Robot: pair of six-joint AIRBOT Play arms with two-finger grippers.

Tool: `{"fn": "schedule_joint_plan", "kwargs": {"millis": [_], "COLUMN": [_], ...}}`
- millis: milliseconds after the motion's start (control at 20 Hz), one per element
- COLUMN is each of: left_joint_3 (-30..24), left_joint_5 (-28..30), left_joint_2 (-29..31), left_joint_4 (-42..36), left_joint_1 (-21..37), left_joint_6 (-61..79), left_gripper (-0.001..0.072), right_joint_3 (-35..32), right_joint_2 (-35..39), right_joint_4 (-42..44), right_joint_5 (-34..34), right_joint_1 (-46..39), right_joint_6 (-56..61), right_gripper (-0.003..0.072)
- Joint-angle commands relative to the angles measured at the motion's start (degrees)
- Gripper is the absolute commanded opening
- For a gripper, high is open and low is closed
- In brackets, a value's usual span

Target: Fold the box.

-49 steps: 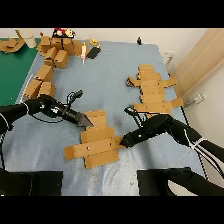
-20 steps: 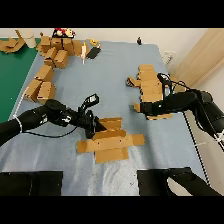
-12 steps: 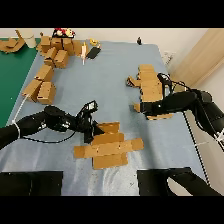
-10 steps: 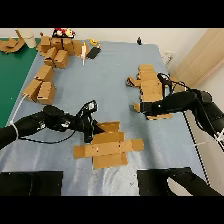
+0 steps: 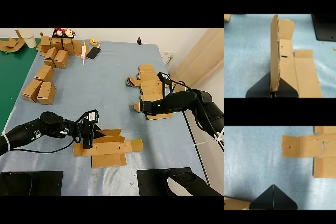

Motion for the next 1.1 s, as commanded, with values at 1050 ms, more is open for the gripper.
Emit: {"fn": "schedule_joint_plan", "kwargs": {"millis": [1050], "left_joint_3": [-2.91], "left_joint_5": [-3.76], "left_joint_2": [2.54], "left_joint_4": [0.96], "left_joint_1": [-1.88], "left_joint_6": [-0.20], "left_gripper": [0.0013], "right_joint_3": [0.04], "right_joint_2": [-0.07], "right_joint_4": [0.20], "right_joint_5": [0.42], "right_joint_1": [0.07], "right_joint_6": [-0.02], "right_gripper": [0.0007]}}
